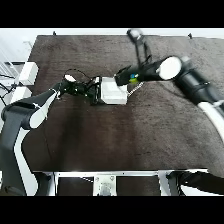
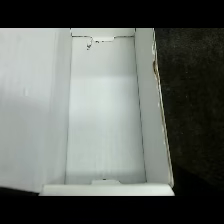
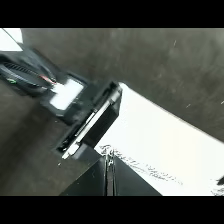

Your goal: Fold the box and place the chain.

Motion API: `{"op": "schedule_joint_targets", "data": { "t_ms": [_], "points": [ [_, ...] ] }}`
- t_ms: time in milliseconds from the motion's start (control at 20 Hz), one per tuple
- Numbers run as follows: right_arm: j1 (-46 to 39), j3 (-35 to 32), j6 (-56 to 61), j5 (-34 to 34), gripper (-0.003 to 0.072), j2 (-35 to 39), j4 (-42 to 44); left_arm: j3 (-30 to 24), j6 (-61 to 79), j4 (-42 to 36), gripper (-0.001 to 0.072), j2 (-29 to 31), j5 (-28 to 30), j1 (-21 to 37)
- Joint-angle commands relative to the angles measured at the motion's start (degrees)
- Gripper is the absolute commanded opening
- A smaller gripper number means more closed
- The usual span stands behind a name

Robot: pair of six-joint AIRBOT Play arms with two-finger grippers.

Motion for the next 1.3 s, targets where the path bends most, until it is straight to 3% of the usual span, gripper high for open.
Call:
{"op": "schedule_joint_targets", "data": {
  "t_ms": [0, 100, 200, 250, 450, 700, 900, 950, 1250],
  "points": [
    [1.01, -7.58, -0.26, -16.28, 0.0013, -7.63, 3.98, 0.04, 0.00, 0.00, 0.0579, 0.02, 0.04, -0.02],
    [0.94, -7.89, -0.26, -18.97, 0.0046, -11.89, 5.18, 0.04, 0.00, 0.00, 0.0579, 0.02, 0.02, -0.02],
    [0.81, -7.87, -0.61, -18.95, 0.0406, -12.11, 5.09, 0.04, 0.00, 0.00, 0.0579, 0.02, 0.04, -0.02],
    [0.48, -7.78, -1.16, -18.86, 0.0453, -10.97, 5.11, 0.04, 0.00, 0.00, 0.0579, 0.02, 0.04, -0.02],
    [-3.04, -8.33, -1.09, -16.85, 0.0433, -0.48, -1.97, 0.04, 0.00, 0.00, 0.0579, 0.02, 0.04, -0.02],
    [-20.68, -10.91, 2.05, -15.54, 0.0427, 5.73, -4.20, 0.04, 0.00, 0.00, 0.0579, 0.02, 0.04, -0.02],
    [-28.94, -11.28, 4.15, -15.98, 0.0466, -2.58, 4.96, 0.04, 0.02, 0.00, 0.0579, 0.02, 0.11, -0.02],
    [-28.81, -10.43, 3.10, -15.98, 0.0518, -6.19, 6.10, 0.04, 0.02, 0.00, 0.0579, 0.02, 0.09, -0.02],
    [-24.65, -0.22, 3.17, -15.89, 0.0519, -21.66, 8.48, 0.04, 0.02, 0.00, 0.0579, 0.02, 0.07, -0.02]
  ]
}}
